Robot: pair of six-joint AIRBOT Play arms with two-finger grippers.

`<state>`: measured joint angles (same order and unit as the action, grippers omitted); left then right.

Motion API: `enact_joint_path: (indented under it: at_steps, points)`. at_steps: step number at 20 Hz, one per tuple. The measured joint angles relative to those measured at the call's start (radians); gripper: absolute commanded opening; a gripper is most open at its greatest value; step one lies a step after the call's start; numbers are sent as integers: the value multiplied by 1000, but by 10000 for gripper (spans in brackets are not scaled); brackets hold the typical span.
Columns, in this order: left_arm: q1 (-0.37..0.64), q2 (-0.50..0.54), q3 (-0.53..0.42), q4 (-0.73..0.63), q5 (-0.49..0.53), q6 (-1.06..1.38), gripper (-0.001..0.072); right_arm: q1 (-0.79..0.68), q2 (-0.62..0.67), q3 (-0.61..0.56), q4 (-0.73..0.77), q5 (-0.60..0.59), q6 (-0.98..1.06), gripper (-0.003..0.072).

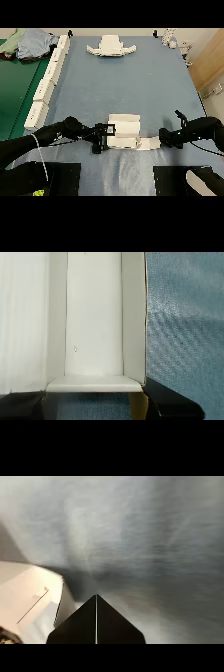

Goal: Fold the box.

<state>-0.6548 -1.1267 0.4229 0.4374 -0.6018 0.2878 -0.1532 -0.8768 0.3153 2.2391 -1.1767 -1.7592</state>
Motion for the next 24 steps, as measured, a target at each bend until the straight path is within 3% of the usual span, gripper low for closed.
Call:
enact_joint_path:
  at_steps: [6,14,15,16,17,20,21,23,24]
  points:
    - [0,0,0,0,0,0,452,-17,-5,-40,145,-14,-103,0]
    - [0,0,0,0,0,0,451,-19,-6,-44,206,-72,-141,4]
    - [0,0,0,0,0,0,451,-19,-5,-44,216,-81,-149,63]
    - [0,0,0,0,0,0,451,-18,-6,-44,230,-89,-160,212]
    - [0,0,0,0,0,0,451,-14,-5,-44,240,-93,-172,284]
    - [0,0,0,0,0,0,451,16,-6,-36,262,-106,-196,288]
    - [0,0,0,0,0,0,452,28,-6,-29,267,-108,-200,338]
    - [0,0,0,0,0,0,452,54,-5,-9,275,-108,-206,525]
    - [0,0,0,0,0,0,452,70,-6,0,277,-106,-209,532]
